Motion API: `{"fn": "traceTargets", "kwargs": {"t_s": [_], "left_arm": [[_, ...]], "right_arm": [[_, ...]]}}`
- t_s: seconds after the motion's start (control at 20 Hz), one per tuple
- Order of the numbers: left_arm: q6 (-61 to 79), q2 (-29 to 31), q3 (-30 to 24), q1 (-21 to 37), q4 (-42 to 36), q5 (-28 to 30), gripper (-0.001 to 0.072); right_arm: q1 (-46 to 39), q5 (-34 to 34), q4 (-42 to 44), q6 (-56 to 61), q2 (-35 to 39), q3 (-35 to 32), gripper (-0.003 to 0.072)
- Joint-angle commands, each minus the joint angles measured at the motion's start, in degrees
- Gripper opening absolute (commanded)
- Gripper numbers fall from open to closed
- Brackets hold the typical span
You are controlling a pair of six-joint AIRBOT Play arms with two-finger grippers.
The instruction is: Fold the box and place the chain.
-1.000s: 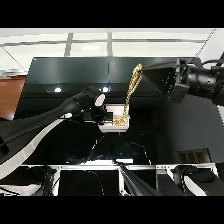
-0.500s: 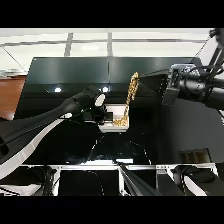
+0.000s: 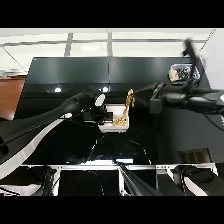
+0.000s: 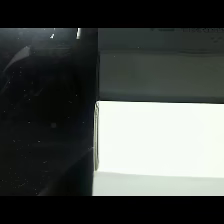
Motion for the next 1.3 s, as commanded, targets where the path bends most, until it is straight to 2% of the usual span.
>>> {"fn": "traceTargets", "kwargs": {"t_s": [0.0, 0.15, 0.3, 0.35, 0.4, 0.6, 0.8, 0.95, 1.25], "left_arm": [[0.02, 0.02, 0.04, 0.04, 0.0, 0.02, 0.0029], [0.02, 0.02, 0.04, 0.04, 0.0, 0.0, 0.0029], [0.02, 0.02, 0.04, 0.04, 0.0, -0.02, 0.0029], [0.02, 0.02, 0.04, 0.04, 0.0, -0.02, 0.0029], [0.02, 0.02, 0.04, 0.04, 0.0, -0.02, 0.0029], [0.02, 0.02, 0.04, 0.04, 0.0, 0.09, 0.0029], [0.0, 0.0, 0.04, 0.02, -0.26, 0.04, 0.0029], [1.62, 0.0, 0.02, 0.15, -0.57, 0.07, 0.003], [2.36, 0.02, 2.75, -0.39, -1.68, 2.54, 0.0032]], "right_arm": [[3.78, -5.35, -4.52, 3.43, -4.39, -4.98, 0.0017], [7.93, -10.12, -4.13, 3.98, -11.61, -5.51, 0.0017], [8.83, -11.08, -4.22, 3.98, -15.8, -5.51, 0.0037], [8.81, -11.15, -4.72, 4.0, -15.98, -5.51, 0.0222], [8.52, -11.08, -5.46, 4.0, -15.96, -5.29, 0.0376], [-0.9, 0.72, -9.01, 5.16, -13.35, -4.33, 0.0371], [-13.55, 11.34, -24.72, 9.09, -7.61, -4.35, 0.0371], [-19.1, 14.51, -28.3, 9.16, -5.64, -4.35, 0.0371], [-19.5, 14.78, -28.3, 8.04, -5.6, -4.5, 0.0371]]}}
